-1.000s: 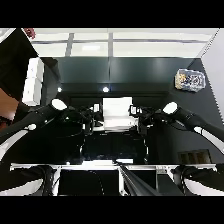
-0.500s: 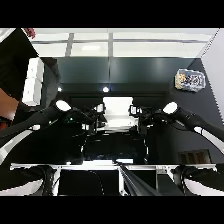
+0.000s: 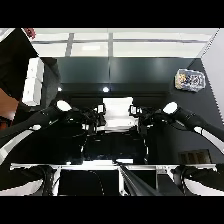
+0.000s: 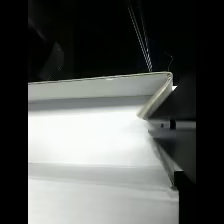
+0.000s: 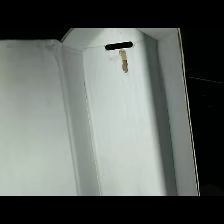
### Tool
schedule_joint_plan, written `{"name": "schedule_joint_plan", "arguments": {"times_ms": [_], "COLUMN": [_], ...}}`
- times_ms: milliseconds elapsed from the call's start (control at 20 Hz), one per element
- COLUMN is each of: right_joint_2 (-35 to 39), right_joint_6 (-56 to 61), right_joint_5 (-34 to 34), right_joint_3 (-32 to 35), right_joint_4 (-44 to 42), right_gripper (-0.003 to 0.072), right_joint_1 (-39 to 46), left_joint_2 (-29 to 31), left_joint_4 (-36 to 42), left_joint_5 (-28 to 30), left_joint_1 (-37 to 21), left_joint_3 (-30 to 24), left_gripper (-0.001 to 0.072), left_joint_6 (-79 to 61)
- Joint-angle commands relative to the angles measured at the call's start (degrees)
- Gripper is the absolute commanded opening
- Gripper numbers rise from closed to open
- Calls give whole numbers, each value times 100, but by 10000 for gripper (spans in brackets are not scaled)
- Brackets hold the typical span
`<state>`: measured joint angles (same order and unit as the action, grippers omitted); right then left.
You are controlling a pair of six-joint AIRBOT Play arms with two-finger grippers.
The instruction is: Fold the box and place the chain.
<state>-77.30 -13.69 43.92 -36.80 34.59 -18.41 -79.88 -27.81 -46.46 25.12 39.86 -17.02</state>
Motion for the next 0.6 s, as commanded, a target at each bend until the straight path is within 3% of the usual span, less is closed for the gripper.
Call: {"name": "schedule_joint_plan", "arguments": {"times_ms": [0,250,350,400,500,550], "right_joint_2": [-2,-2,-2,-2,-2,-2], "right_joint_6": [-2,0,0,-2,0,0], "right_joint_5": [-2,-2,-4,-2,-2,-2], "right_joint_3": [-4,-4,-2,-4,-4,-4], "right_joint_4": [0,0,0,0,0,0], "right_gripper": [297,297,297,298,297,297], "right_joint_1": [-4,-4,-4,-4,-4,-4], "left_joint_2": [57,1104,1456,1469,1381,1375], "left_joint_4": [-149,-1644,-2177,-2437,-2697,-2693], "left_joint_5": [-131,-507,-645,-1154,-2339,-2636], "left_joint_1": [-157,-1333,-1921,-2251,-2861,-3034], "left_joint_3": [105,374,376,424,428,308], "left_gripper": [24,22,23,24,23,23], "left_joint_6": [396,3709,6137,7543,9117,9464]}}
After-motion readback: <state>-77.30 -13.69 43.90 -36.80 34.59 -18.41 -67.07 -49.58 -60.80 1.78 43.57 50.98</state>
